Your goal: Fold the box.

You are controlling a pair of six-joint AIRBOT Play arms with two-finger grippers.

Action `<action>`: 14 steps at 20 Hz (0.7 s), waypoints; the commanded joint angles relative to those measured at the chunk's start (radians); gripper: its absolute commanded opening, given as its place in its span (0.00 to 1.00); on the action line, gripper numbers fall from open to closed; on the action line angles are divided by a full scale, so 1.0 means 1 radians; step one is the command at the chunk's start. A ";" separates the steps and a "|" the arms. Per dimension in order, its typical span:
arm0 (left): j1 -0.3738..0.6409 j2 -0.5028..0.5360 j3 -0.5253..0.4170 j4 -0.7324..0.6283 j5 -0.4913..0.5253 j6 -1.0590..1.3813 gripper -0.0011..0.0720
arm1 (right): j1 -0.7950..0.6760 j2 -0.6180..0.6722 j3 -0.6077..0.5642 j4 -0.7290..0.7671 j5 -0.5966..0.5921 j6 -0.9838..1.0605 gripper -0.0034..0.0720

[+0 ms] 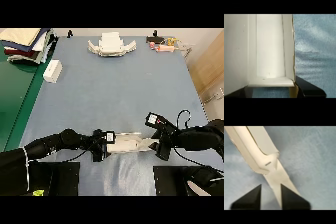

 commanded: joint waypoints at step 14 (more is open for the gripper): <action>0.000 -0.002 0.000 0.000 -0.041 0.001 0.72 | 0.000 -0.373 0.032 0.606 0.541 0.274 0.05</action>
